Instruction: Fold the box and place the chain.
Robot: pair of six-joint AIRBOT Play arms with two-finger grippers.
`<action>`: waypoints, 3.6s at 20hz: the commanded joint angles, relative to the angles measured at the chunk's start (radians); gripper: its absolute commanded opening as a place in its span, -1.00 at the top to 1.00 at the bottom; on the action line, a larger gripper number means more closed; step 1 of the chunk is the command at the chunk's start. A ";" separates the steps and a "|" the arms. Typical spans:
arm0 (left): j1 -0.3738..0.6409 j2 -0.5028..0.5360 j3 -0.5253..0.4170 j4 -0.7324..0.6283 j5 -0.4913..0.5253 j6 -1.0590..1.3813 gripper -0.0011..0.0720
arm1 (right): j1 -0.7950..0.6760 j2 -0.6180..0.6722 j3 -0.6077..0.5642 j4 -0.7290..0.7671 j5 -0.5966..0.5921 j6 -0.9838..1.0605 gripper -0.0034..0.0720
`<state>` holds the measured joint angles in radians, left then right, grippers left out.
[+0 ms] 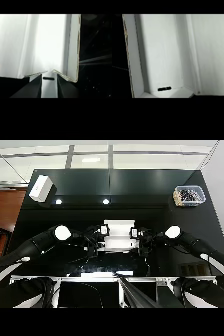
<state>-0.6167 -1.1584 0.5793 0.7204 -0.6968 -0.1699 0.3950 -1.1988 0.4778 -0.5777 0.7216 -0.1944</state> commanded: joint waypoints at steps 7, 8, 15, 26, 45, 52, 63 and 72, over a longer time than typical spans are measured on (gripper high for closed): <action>-0.001 -0.006 0.000 -0.074 0.042 0.013 0.37 | 0.000 -0.001 0.000 0.001 0.000 0.000 -0.24; -0.001 -0.014 0.000 -0.073 0.045 0.041 0.37 | 0.000 -0.001 0.000 0.001 0.000 0.000 -0.24; -0.001 -0.068 0.000 -0.075 0.047 0.097 0.37 | 0.000 -0.001 0.000 0.001 0.000 0.000 -0.24; -0.001 -0.068 0.001 -0.108 0.035 0.100 0.11 | 0.000 -0.001 0.000 0.001 0.000 0.000 -0.24; 0.626 0.138 -0.130 0.092 -0.363 -1.236 0.90 | 0.000 -0.001 0.000 0.001 0.000 0.000 -0.24; 0.423 -0.040 -0.145 -0.084 -0.252 -1.116 0.91 | 0.000 -0.001 0.000 0.001 0.000 0.000 -0.24; 0.386 -0.044 -0.127 -0.198 -0.231 -0.952 0.76 | 0.000 -0.001 0.000 0.001 0.000 0.001 -0.24; 0.375 -0.044 -0.027 -0.208 -0.394 -0.871 -1.00 | 0.000 -0.001 0.000 0.000 0.000 0.001 -0.24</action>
<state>-0.2337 -1.2018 0.5125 0.5156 -0.9985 -1.0657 0.3950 -1.1988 0.4778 -0.5774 0.7212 -0.1936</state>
